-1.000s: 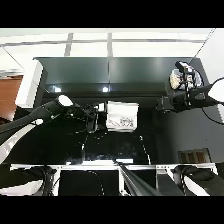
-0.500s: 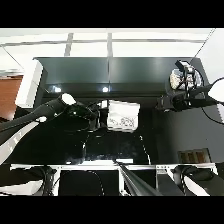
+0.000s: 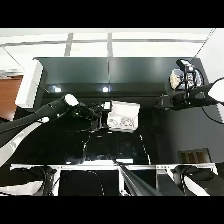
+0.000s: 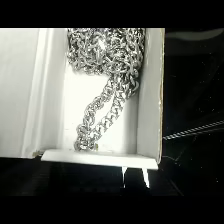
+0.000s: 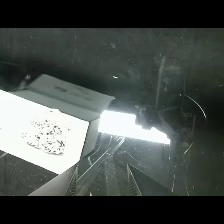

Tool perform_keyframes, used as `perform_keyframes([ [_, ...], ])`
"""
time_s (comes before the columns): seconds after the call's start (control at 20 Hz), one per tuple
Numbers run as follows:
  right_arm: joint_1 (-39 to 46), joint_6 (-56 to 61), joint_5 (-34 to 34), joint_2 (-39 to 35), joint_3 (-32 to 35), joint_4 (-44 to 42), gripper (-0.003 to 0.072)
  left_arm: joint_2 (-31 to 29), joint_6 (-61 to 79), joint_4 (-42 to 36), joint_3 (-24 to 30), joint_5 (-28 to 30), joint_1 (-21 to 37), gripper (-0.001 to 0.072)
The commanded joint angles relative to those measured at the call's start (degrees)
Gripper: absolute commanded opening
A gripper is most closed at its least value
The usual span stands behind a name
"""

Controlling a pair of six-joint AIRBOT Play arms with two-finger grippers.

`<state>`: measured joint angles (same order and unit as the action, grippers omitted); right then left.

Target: Fold the box and place the chain.

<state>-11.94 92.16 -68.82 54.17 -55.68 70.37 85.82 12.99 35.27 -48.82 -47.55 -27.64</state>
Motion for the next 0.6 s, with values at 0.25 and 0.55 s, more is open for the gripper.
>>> perform_keyframes([
  [0.25, 0.0, 0.0, 6.4, 0.0, 2.3, -0.3, 0.0374, 0.0, 1.6, 0.0, 0.0, -0.5, -1.7, 0.0527],
  [0.55, 0.0, -0.4, 24.2, 5.5, 4.9, -9.5, 0.0696, 0.0, 1.6, 0.1, 0.0, -0.5, -1.7, 0.0404],
])
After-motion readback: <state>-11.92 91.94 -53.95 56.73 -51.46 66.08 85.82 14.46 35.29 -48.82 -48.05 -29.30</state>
